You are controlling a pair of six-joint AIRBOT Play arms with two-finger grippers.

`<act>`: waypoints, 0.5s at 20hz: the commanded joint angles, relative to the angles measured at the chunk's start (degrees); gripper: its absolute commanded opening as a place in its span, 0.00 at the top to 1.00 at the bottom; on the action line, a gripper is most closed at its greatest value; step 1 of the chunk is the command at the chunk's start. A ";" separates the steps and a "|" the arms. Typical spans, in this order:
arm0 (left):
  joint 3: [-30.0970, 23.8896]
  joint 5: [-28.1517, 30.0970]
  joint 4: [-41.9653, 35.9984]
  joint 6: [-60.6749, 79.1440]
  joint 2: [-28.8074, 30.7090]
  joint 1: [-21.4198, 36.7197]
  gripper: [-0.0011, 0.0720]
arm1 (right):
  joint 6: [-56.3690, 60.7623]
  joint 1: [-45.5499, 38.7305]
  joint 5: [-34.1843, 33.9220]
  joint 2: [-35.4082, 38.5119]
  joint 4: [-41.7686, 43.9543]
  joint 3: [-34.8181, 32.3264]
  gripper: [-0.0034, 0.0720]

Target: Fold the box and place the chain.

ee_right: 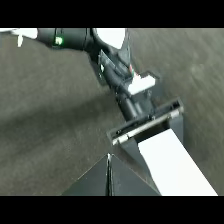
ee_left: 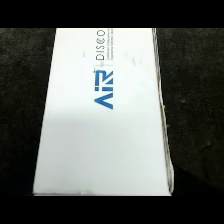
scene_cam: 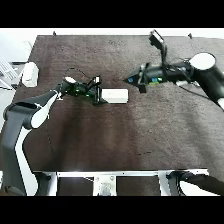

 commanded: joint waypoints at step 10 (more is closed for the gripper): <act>2.32 -2.25 -1.36 -12.44 0.50 1.11 0.96 | 3.30 -5.79 -18.53 26.71 -3.28 -36.74 0.94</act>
